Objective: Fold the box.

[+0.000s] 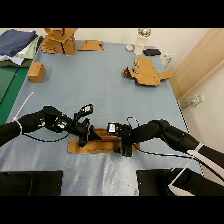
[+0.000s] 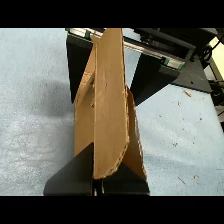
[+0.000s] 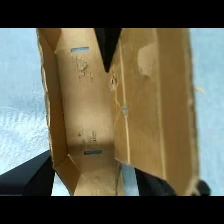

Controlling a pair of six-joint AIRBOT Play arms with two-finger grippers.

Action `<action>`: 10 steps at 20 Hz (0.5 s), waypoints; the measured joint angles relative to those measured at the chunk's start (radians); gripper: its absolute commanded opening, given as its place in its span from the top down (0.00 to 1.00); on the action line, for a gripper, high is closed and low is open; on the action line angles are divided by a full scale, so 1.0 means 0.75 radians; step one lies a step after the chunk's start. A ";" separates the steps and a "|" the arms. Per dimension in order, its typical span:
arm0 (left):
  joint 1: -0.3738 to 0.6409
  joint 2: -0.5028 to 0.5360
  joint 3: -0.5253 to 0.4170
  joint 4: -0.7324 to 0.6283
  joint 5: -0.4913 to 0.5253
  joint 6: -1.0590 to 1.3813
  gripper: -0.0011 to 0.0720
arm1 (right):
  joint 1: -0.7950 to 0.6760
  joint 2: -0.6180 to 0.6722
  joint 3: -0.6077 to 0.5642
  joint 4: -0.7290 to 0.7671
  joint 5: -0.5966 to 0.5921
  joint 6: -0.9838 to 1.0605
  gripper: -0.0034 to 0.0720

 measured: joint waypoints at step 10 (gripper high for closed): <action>-0.001 0.000 0.000 -0.001 0.000 0.000 0.97 | -0.008 -0.043 0.010 -0.007 -0.030 -0.101 0.03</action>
